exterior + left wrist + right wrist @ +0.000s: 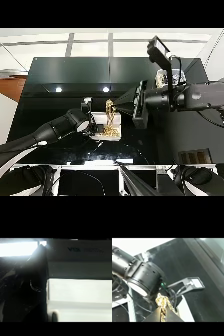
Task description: Fold the box and place the chain.
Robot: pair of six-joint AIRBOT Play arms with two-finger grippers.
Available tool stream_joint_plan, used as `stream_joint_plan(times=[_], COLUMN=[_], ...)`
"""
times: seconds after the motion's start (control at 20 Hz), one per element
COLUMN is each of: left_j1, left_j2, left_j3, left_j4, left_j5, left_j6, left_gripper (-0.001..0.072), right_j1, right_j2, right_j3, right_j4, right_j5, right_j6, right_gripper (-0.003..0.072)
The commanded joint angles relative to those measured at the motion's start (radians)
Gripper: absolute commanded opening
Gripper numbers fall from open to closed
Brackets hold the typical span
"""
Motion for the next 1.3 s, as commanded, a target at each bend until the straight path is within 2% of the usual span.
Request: stream_joint_plan(times=[0.0, 0.15, 0.2, 0.25, 0.3, 0.45, 0.65, 0.85, 0.9, 0.95, 1.0, 1.15, 1.25], left_j1=[0.000, 0.001, 0.001, 0.001, 0.001, 0.001, 0.001, 0.001, 0.006, 0.010, 0.012, 0.015, 0.015], left_j2=[-0.002, -0.002, -0.002, -0.002, -0.002, -0.002, -0.006, -0.023, -0.022, -0.021, -0.019, 0.013, 0.079], left_j3=[0.000, 0.000, 0.000, 0.000, 0.000, 0.000, 0.003, 0.053, 0.071, 0.091, 0.115, 0.178, 0.177], left_j4=[0.000, 0.000, 0.000, 0.000, 0.000, 0.000, 0.001, 0.003, 0.003, 0.003, 0.003, 0.006, 0.007], left_j5=[0.001, 0.000, 0.000, 0.000, 0.000, 0.000, 0.007, 0.033, 0.028, 0.007, -0.021, -0.161, -0.230], left_j6=[0.000, 0.000, 0.000, 0.000, 0.000, 0.000, -0.071, -0.072, -0.071, -0.059, -0.002, 0.199, 0.350], left_gripper=[0.0032, 0.0032, 0.0032, 0.0032, 0.0032, 0.0032, 0.0030, 0.0041, 0.0200, 0.0431, 0.0565, 0.0571, 0.0570], right_j1=[0.038, 0.046, 0.045, 0.045, 0.043, -0.024, -0.217, -0.334, -0.342, -0.342, -0.342, -0.342, -0.342], right_j2=[-0.031, -0.085, -0.099, -0.106, -0.104, -0.083, -0.016, -0.014, -0.014, -0.014, -0.014, -0.014, -0.014], right_j3=[-0.002, -0.021, -0.025, -0.025, -0.024, -0.003, 0.006, 0.006, 0.006, 0.006, 0.006, 0.006, 0.006], right_j4=[0.006, -0.035, -0.057, -0.094, -0.126, -0.184, -0.270, -0.285, -0.288, -0.297, -0.309, -0.328, -0.344], right_j5=[0.006, 0.006, 0.002, 0.003, 0.005, -0.021, -0.069, -0.159, -0.178, -0.188, -0.193, -0.195, -0.195], right_j6=[0.000, 0.043, 0.063, 0.085, 0.089, 0.100, 0.196, 0.266, 0.266, 0.266, 0.266, 0.266, 0.266], right_gripper=[0.0019, 0.0035, 0.0210, 0.0456, 0.0515, 0.0515, 0.0516, 0.0516, 0.0517, 0.0516, 0.0516, 0.0516, 0.0516])
